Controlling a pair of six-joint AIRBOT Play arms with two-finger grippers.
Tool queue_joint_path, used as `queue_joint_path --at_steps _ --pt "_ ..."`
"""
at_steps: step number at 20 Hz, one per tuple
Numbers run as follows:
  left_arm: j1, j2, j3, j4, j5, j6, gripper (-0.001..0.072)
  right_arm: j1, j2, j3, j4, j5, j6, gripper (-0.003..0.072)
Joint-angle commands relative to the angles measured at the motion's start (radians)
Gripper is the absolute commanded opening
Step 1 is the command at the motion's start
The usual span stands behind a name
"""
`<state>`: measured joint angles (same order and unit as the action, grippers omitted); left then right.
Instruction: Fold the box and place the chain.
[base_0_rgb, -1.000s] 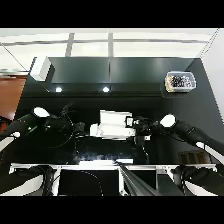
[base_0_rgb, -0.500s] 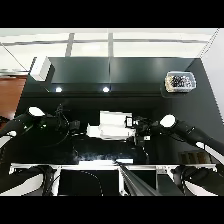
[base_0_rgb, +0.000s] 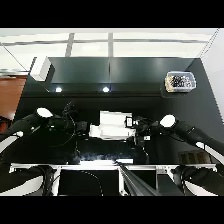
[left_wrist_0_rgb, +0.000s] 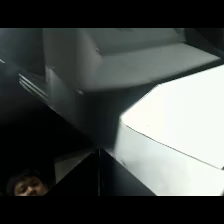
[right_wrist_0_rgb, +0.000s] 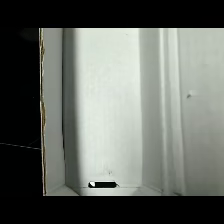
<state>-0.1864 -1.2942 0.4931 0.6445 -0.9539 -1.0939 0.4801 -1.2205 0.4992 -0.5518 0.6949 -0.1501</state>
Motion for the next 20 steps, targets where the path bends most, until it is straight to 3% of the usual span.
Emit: queue_joint_path --at_steps 1,4,7,8,9,10,12,20 --pt "-0.021 -0.04 -0.001 -0.117 0.001 0.124 0.0027 0.0 0.001 0.0 0.0 0.0 0.0 0.0234" --pt "-0.005 -0.038 0.01 -0.253 -0.025 0.254 0.0027 0.0 0.001 0.0 0.0 0.0 0.0 0.0234" --pt "0.01 -0.037 0.05 -0.222 -0.088 0.256 0.0032 0.0 0.001 0.0 0.001 0.0 0.0 0.0234" --pt "0.009 -0.036 0.063 -0.221 -0.104 0.256 0.0122 0.0 0.001 0.0 0.001 0.0 0.0 0.0234" --pt "0.01 -0.034 0.079 -0.215 -0.117 0.253 0.0314 0.0 0.001 0.0 0.001 0.0 0.0 0.0234" --pt "0.009 -0.03 0.093 -0.206 -0.128 0.252 0.0442 0.0 0.001 0.0 0.0 0.0 0.0 0.0234" --pt "0.009 -0.019 0.114 -0.199 -0.129 0.225 0.0506 0.0 0.001 0.0 0.0 0.0 0.0 0.0235" --pt "-0.058 -0.018 0.133 -0.204 -0.184 0.225 0.0514 0.0 0.001 0.0 0.001 0.0 0.0 0.0234"
